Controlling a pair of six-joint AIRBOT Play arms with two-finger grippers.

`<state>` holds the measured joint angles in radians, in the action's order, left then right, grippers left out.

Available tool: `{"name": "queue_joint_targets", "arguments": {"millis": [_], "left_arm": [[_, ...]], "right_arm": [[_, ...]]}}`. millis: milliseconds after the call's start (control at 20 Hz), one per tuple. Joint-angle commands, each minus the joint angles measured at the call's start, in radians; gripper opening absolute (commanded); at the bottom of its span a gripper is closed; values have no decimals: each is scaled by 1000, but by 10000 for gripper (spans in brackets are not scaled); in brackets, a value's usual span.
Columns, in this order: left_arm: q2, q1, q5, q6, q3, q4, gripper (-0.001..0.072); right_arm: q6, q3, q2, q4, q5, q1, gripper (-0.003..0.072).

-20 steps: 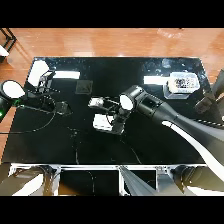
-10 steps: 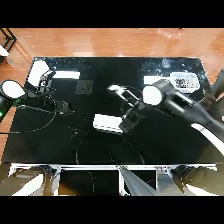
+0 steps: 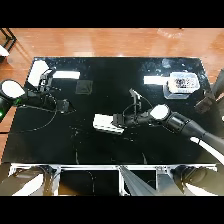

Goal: Fold the box and place the chain.

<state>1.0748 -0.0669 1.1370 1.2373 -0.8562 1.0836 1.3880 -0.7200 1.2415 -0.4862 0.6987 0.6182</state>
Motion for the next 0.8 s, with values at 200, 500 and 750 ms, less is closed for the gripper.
{"name": "queue_joint_targets", "arguments": {"millis": [200, 500, 750], "left_arm": [[0, 0, 2, -3, 0, -5, 637], [0, 0, 4, -4, 0, -5, 637], [13, -18, 3, -163, -18, -80, 637]], "right_arm": [[-5, 18, 69, 63, -39, 0, 21], [-37, -6, 36, 40, 57, -36, 21], [-43, -15, -193, -42, 111, -128, 21]]}}
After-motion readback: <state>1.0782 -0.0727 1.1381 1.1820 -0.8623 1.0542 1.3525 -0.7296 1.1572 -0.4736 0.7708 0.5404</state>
